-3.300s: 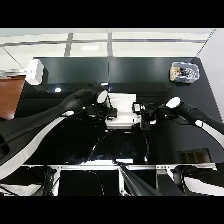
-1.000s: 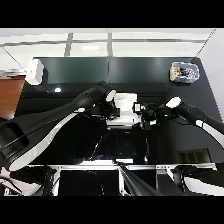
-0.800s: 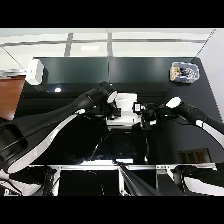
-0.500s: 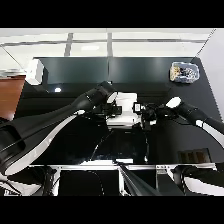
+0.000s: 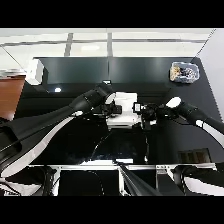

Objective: Fold the box and place the chain.

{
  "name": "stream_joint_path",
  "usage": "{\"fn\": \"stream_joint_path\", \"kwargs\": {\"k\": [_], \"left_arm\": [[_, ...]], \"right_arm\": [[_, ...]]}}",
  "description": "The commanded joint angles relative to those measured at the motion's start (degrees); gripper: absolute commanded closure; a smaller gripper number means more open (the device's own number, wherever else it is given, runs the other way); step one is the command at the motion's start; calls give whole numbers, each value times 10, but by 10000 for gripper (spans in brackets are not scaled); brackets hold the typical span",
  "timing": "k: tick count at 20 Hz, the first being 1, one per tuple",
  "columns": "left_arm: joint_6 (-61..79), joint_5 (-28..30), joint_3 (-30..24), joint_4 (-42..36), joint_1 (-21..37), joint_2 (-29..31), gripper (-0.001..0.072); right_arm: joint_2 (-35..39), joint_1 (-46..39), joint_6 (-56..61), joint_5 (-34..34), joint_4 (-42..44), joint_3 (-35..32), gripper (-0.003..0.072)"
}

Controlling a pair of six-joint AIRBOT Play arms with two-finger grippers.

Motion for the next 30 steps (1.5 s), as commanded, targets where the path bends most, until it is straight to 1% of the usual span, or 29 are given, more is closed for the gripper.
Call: {"fn": "stream_joint_path", "kwargs": {"k": [1, 6, 11, 12, 13, 14, 15, 16, 17, 26, 27, 28, 29, 30], "left_arm": [[-2, 1, -15, -12, 2, -1, 381], [-1, 24, -24, -19, -2, -1, 381], [-1, 24, -22, -17, -2, -1, 386], [-1, 24, -20, -17, -2, -1, 460], [-1, 23, -16, -17, -2, -1, 488], [-1, 21, -12, -17, -2, -1, 491], [-1, 19, -10, -17, -2, -1, 513], [-1, 16, -10, -17, -2, -1, 653], [-1, 15, -10, -17, -2, -1, 684], [-1, 9, -11, -17, -2, -1, 685], [-1, 5, -11, -17, -2, -1, 685], [-1, 3, -11, -17, -2, -1, 684], [-1, 1, -11, -17, -2, -1, 685], [-1, 0, -11, -17, -2, -1, 685]], "right_arm": [[0, 0, 0, 0, 0, 0, 622], [0, 0, 0, 0, 0, 0, 622], [0, 0, 0, 0, 0, 0, 622], [0, 0, 0, 0, 0, 0, 622], [0, 0, 0, 0, 0, 0, 623], [0, 0, 0, 0, 0, 0, 622], [0, 0, 0, 0, 0, 0, 622], [0, 0, 0, 0, 0, 0, 622], [0, 0, 0, 0, 0, 0, 622], [0, 0, 2, 0, 0, 0, 618], [1, 0, 21, -2, 0, 0, 379], [3, 0, 40, -8, 0, 0, 44], [8, -1, 54, -10, -3, 0, -11], [18, -2, 60, -8, -12, 0, -11]]}}
